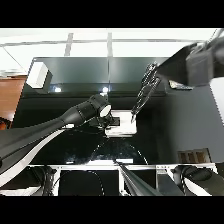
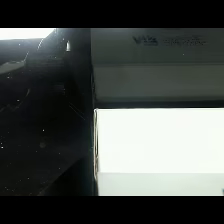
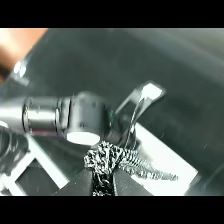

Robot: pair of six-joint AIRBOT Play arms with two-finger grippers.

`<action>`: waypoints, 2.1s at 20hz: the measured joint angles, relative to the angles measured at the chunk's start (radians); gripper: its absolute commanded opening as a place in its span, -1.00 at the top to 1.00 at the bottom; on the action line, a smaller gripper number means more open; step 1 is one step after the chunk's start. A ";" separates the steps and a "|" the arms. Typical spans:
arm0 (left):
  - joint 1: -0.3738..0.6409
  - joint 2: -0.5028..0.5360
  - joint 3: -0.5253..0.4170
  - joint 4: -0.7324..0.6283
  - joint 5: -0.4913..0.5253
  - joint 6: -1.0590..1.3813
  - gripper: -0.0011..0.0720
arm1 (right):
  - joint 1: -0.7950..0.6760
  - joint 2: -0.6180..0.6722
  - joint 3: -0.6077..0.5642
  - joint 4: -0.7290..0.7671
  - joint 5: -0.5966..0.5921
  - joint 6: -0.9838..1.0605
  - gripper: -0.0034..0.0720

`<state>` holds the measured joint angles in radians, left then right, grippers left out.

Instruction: Fold the box and place the chain.

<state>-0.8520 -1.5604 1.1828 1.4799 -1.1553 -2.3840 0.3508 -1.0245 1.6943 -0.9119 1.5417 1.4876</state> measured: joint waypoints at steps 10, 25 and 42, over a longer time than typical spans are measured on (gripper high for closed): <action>0.000 0.000 0.000 0.000 0.000 0.000 0.90 | 0.053 -0.002 -0.505 -0.018 -0.173 0.001 0.88; 0.000 -0.001 0.000 0.001 0.001 0.000 0.90 | 0.004 0.025 -0.784 0.043 -0.408 0.024 0.13; -0.079 0.134 0.082 0.254 -0.170 0.070 -0.42 | -0.148 0.167 -0.787 -0.129 -0.291 -0.015 0.14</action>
<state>-0.9310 -1.4265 1.2644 1.7344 -1.3254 -2.3142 0.2024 -0.8570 0.9070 -1.0405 1.2507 1.4723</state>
